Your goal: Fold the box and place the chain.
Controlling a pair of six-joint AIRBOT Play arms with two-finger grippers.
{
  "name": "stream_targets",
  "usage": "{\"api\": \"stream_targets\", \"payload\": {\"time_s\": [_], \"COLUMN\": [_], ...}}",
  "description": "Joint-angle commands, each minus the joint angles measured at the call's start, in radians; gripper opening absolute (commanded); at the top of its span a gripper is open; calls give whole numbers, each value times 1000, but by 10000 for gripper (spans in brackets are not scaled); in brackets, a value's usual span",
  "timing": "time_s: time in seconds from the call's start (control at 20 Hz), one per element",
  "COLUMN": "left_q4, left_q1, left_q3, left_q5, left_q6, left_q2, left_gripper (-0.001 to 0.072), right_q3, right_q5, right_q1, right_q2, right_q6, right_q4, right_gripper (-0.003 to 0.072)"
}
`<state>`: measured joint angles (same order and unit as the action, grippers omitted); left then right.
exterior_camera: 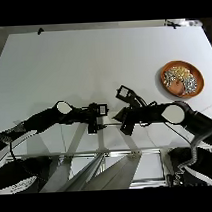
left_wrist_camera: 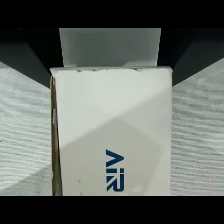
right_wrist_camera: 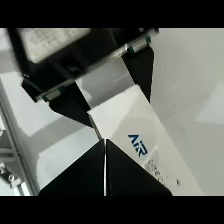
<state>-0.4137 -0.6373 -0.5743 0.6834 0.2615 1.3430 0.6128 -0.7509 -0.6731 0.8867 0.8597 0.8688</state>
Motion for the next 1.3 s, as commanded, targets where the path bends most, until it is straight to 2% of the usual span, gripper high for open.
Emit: {"api": "stream_targets", "payload": {"time_s": [0.0, 0.15, 0.2, 0.25, 0.35, 0.5, 0.85, 0.9, 0.95, 1.1, 1.25], "left_q4": [-2, -2, -2, -3, 2, 67, 68, 60, 44, -116, -417], "left_q1": [0, 0, 0, 0, 0, 0, 0, 0, 4, 61, 216], "left_q3": [0, 0, 0, 0, 0, 0, 0, 0, 0, 0, 0], "left_q5": [2, 3, 2, 2, 3, 8, 9, 1, -20, -87, -98], "left_q6": [2, 2, 2, 2, 2, 8, 3, 8, 2, -203, -571], "left_q2": [0, 0, 0, 0, 0, 0, -1, -2, -9, -98, -255], "left_gripper": [73, 73, 73, 73, 73, 73, 72, 57, 6, 6, 6], "right_q3": [39, 39, 39, 39, 39, 39, 39, 39, 39, 39, 39], "right_q5": [-130, -378, -473, -560, -650, -620, -532, -525, -519, -516, -510], "right_q1": [0, 0, 0, 0, 0, 0, 0, 0, 0, 0, 0], "right_q2": [-95, -122, -122, -122, -122, -122, -121, -122, -122, -122, -122], "right_q6": [284, 693, 785, 851, 920, 988, 1029, 1029, 1029, 1029, 1029], "right_q4": [231, 629, 722, 795, 828, 793, 768, 768, 768, 768, 764], "right_gripper": [19, 19, 19, 20, 20, 20, 20, 20, 20, 20, 20]}}
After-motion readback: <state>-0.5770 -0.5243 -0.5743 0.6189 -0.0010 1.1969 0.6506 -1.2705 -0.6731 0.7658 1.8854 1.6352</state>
